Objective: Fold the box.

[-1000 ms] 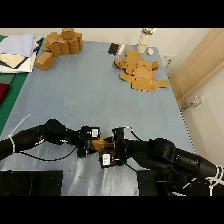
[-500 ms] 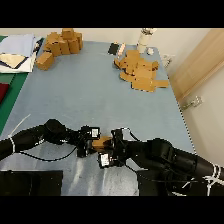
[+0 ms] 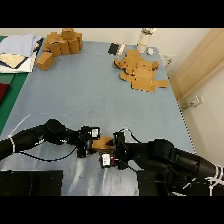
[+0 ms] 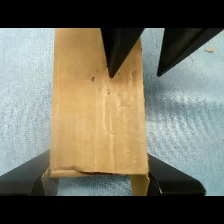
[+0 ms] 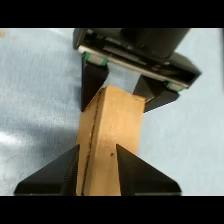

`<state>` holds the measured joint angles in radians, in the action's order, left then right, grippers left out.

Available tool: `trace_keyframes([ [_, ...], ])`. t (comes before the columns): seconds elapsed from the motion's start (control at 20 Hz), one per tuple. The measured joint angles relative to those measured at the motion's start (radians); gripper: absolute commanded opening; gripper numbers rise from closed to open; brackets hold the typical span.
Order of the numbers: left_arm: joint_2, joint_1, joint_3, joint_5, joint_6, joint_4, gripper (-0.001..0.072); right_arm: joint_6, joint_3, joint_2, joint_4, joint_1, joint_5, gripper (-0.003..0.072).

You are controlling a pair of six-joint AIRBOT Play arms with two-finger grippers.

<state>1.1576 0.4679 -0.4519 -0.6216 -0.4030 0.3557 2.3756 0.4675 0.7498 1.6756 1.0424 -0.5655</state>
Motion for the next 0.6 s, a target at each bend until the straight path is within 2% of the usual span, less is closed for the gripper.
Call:
trace_keyframes([
  [0.2, 0.000, 0.000, 0.000, 0.000, 0.001, 0.000, 0.0473, -0.114, 0.023, -0.095, 0.020, 0.000, -0.077, 0.0365],
  [0.4, 0.000, 0.000, 0.000, 0.000, 0.001, 0.000, 0.0473, -0.237, 0.026, -0.126, 0.100, 0.000, -0.148, 0.0359],
  [0.45, 0.000, 0.000, 0.000, 0.001, 0.001, 0.000, 0.0473, -0.262, 0.023, -0.127, 0.132, 0.000, -0.158, 0.0293],
  [0.5, 0.000, 0.000, 0.000, 0.001, 0.001, 0.000, 0.0473, -0.287, 0.016, -0.128, 0.167, 0.000, -0.163, 0.0147],
  [0.6, 0.000, 0.000, 0.000, 0.001, 0.001, 0.000, 0.0473, -0.339, -0.005, -0.129, 0.252, 0.000, -0.174, 0.0004],
])
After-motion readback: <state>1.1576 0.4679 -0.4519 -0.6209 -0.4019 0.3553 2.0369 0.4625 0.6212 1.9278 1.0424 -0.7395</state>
